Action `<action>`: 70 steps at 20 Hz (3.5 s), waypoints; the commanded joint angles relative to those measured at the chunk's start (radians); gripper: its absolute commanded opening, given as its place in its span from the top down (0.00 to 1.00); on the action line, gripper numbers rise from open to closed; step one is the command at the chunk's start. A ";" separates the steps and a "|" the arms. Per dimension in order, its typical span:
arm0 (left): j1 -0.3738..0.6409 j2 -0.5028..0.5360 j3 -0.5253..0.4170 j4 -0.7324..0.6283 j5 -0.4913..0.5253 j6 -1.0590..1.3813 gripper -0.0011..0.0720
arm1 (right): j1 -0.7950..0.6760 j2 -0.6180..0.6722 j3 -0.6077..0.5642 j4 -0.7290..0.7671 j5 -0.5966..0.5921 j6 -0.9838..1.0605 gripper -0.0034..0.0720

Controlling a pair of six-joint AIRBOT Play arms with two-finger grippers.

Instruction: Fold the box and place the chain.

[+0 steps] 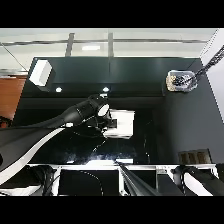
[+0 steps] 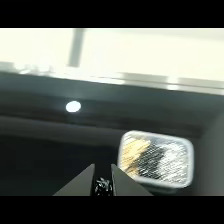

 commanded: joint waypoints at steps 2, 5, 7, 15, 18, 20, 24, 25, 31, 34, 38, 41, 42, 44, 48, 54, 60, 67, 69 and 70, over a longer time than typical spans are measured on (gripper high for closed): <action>0.000 -0.001 0.000 0.000 0.000 0.000 0.95 | 0.007 0.060 -0.005 0.208 0.175 -0.057 0.95; 0.000 -0.001 0.000 0.000 -0.001 0.000 0.95 | 0.039 0.082 -0.052 0.342 0.227 -0.123 0.95; 0.000 -0.001 0.000 0.000 -0.001 -0.001 0.95 | 0.067 0.082 -0.098 0.427 0.263 -0.153 0.95; 0.000 -0.001 0.000 0.000 0.000 -0.001 0.95 | 0.285 0.080 -0.363 0.603 0.140 -0.166 0.95; 0.000 -0.001 0.000 0.000 -0.001 -0.001 0.95 | 0.382 0.077 -0.471 0.603 0.023 -0.165 0.95; 0.000 -0.001 0.000 0.000 -0.001 0.000 0.95 | 0.413 0.076 -0.516 0.604 -0.047 -0.152 0.95; 0.000 -0.001 0.000 -0.001 -0.001 -0.001 0.95 | 0.422 0.071 -0.525 0.604 -0.048 -0.151 0.95; 0.000 -0.001 0.000 -0.008 -0.001 0.000 0.95 | 0.422 0.071 -0.525 0.605 -0.040 -0.150 0.95; 0.000 -0.001 0.000 -0.015 0.002 0.000 0.95 | 0.476 0.071 -0.525 0.659 -0.045 -0.128 0.95; 0.000 -0.001 0.000 -0.016 0.003 0.000 0.95 | 0.515 0.061 -0.525 0.690 -0.104 -0.128 0.95; 0.000 -0.001 0.000 -0.018 0.003 0.000 0.95 | 0.526 0.034 -0.525 0.686 -0.117 -0.124 0.95; 0.000 -0.001 0.000 -0.019 0.003 0.000 0.95 | 0.526 0.022 -0.526 0.636 -0.114 -0.105 0.95; 0.000 -0.001 0.000 -0.019 0.003 0.000 0.95 | 0.526 0.022 -0.526 0.595 -0.112 -0.086 0.95; 0.000 -0.001 0.000 -0.019 0.003 0.000 0.95 | 0.526 0.022 -0.526 0.527 -0.101 -0.053 0.95; 0.000 -0.001 0.000 -0.020 0.003 0.000 0.95 | 0.530 0.022 -0.562 0.496 -0.088 -0.038 0.95; 0.000 -0.001 0.000 -0.022 0.003 0.000 0.95 | 0.613 0.021 -0.745 0.482 -0.275 -0.015 0.94; 0.000 -0.001 0.000 -0.023 0.003 -0.001 0.95 | 0.618 0.010 -0.888 0.402 -0.426 0.073 0.94; 0.000 -0.001 0.000 -0.022 0.006 -0.001 0.95 | 0.542 0.002 -0.864 0.328 -0.347 0.073 0.48; 0.000 -0.001 0.000 -0.023 0.005 0.000 0.95 | 0.409 0.048 -0.858 0.238 -0.290 0.074 0.48; 0.000 -0.001 0.000 -0.023 0.005 0.000 0.95 | 0.343 0.063 -0.858 0.167 -0.276 0.074 0.48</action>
